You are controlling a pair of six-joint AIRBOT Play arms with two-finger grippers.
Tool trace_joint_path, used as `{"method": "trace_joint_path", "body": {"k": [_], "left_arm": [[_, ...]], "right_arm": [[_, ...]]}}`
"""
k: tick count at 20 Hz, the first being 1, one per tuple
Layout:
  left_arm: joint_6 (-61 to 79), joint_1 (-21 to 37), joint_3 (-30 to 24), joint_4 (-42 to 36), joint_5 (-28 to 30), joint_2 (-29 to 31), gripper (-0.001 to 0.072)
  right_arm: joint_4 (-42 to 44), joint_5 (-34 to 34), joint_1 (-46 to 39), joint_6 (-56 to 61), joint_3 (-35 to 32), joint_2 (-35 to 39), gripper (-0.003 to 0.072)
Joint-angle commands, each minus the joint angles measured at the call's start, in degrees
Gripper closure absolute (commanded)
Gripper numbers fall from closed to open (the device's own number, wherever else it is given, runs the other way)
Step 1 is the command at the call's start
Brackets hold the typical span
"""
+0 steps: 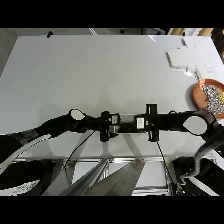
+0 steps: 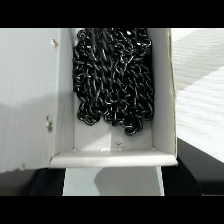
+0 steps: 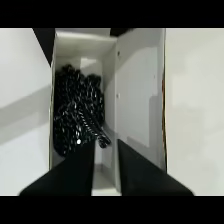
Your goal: Fold the box and place the chain.
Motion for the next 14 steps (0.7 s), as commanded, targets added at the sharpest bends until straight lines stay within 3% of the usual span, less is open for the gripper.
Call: {"method": "trace_joint_path", "body": {"k": [1, 3, 5, 7, 10, 14], "left_arm": [[-0.02, 0.04, 0.02, -0.02, -0.02, 0.04, 0.0364], [-0.04, 0.04, 0.02, -0.02, -0.02, 0.04, 0.0364], [-0.04, 0.04, 0.02, -0.02, -0.02, 0.04, 0.0364], [-0.02, 0.04, 0.02, -0.02, -0.02, 0.04, 0.0364], [-0.04, 0.04, 0.02, -0.02, -0.02, 0.04, 0.0364], [-0.04, 0.04, 0.02, -0.02, -0.02, 0.04, 0.0364]], "right_arm": [[-1.42, 6.12, -3.93, 0.57, 1.2, -0.09, 0.044], [-1.42, 13.77, -6.69, 0.57, 5.22, -0.79, 0.0449], [-1.31, 20.55, -9.33, 0.59, 10.29, -2.51, 0.0608], [-0.59, 24.46, -10.47, 0.96, 15.41, -5.73, 0.0653], [1.2, 21.27, -10.4, 7.28, 19.74, -11.1, 0.0663], [4.22, 15.47, -9.16, 9.07, 20.02, -15.15, 0.0662]]}}
